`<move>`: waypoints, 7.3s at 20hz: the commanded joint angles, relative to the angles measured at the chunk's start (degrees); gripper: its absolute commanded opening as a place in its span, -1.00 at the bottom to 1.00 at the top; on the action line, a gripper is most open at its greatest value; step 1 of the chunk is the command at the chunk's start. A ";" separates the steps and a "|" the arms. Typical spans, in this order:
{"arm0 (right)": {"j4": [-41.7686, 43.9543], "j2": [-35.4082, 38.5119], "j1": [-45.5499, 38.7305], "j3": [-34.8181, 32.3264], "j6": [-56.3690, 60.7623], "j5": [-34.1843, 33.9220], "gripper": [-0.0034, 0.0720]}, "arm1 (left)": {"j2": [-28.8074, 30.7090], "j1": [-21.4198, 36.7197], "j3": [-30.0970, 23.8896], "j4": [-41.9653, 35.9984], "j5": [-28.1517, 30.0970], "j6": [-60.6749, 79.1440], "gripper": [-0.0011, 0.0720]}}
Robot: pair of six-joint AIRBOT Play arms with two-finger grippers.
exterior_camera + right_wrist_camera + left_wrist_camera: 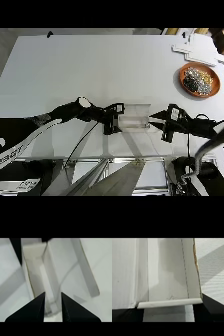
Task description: Fold the box and place the chain.
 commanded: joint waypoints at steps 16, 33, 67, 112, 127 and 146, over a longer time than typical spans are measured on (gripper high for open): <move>15.65 -10.62 0.00 0.04 -3.30 -5.62 -0.38 | 0.24 -0.04 0.02 0.04 8.55 6.86 -0.29; 15.58 -11.47 0.00 0.04 -1.55 -6.34 -0.85 | 0.09 -0.31 0.02 2.47 4.72 6.86 -0.28; -15.96 -17.25 0.04 4.66 -12.09 -0.68 -0.21 | 0.09 -0.31 0.04 2.47 4.66 6.86 -0.29; -23.21 -18.51 -17.05 5.73 62.82 -4.33 -0.86 | 0.09 -0.31 0.04 2.45 4.66 6.86 -0.28; -6.49 -27.10 -9.60 -0.59 55.10 1.22 -0.85 | 0.09 -0.31 0.02 2.45 4.66 6.86 -0.28; -7.19 -18.45 0.20 -0.66 61.68 -7.74 0.52 | 0.09 -0.31 0.02 2.45 4.66 6.86 -0.28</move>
